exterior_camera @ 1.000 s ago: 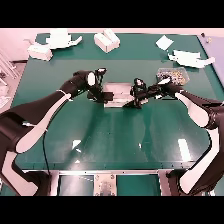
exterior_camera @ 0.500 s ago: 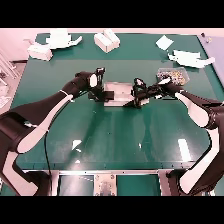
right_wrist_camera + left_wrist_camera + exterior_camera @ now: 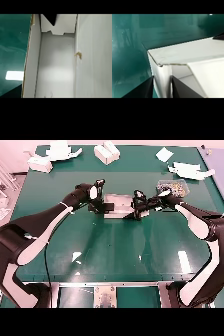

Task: Fold the box and place the chain.

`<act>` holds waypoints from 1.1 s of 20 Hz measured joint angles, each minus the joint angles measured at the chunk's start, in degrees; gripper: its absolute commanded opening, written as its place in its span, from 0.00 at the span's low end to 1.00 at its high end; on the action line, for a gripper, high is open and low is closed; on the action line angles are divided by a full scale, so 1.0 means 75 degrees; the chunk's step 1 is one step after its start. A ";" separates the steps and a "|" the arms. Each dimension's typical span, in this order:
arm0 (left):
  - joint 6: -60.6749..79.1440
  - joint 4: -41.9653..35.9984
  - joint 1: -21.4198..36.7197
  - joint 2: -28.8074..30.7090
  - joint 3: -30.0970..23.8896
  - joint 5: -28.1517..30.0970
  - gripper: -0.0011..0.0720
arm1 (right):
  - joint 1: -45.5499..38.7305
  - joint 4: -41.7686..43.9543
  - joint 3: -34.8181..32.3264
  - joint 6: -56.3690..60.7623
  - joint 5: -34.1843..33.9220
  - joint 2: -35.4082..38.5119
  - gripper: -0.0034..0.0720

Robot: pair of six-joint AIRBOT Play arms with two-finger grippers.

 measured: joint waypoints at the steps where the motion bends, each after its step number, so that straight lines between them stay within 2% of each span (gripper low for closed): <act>1: -0.0003 0.0000 0.0000 0.0000 0.0000 0.0047 0.38 | 0.0000 0.0000 0.0000 0.0000 0.0000 0.0000 0.79; 13: 0.0119 -0.0189 0.0073 -0.0035 0.0344 0.0204 0.38 | 0.0000 0.0006 0.0000 0.0000 0.0017 0.0003 0.79; 22: 0.0172 0.0032 -0.0079 -0.0845 0.1405 -0.0606 0.38 | 0.0000 -0.0026 0.0000 -0.0009 0.0000 0.0003 0.79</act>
